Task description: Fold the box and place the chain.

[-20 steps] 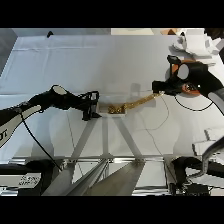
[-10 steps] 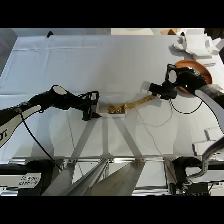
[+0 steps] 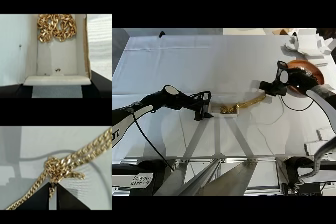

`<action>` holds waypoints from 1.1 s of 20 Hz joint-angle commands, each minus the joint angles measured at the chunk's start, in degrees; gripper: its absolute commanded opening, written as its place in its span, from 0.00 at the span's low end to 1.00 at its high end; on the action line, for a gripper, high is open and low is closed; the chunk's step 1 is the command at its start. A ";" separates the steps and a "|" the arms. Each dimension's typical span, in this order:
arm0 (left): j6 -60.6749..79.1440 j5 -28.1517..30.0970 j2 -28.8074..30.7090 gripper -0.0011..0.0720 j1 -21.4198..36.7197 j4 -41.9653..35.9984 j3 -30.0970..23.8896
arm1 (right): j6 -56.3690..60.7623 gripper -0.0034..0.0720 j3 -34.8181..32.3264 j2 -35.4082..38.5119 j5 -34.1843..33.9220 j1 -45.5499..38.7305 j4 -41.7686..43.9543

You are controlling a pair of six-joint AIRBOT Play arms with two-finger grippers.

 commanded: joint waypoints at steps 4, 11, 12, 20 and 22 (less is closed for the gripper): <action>0.00 0.00 -0.02 0.39 -0.02 0.00 0.00 | -18.64 0.05 0.02 10.67 3.21 -0.02 -1.97; 0.02 0.00 -0.02 0.39 -0.02 0.00 0.00 | -25.97 0.05 -7.10 26.71 8.22 1.97 -1.31; 0.02 -0.02 -0.02 0.39 -0.02 0.00 0.00 | -26.99 0.05 -8.33 28.37 9.03 3.45 -1.33; 0.00 0.00 -0.02 0.39 -0.02 0.00 -0.02 | -28.79 0.05 -9.25 30.18 8.94 20.96 -1.29; 0.02 0.00 -0.02 0.39 -0.02 0.00 0.00 | -28.83 0.06 -8.83 29.24 7.80 23.04 -0.13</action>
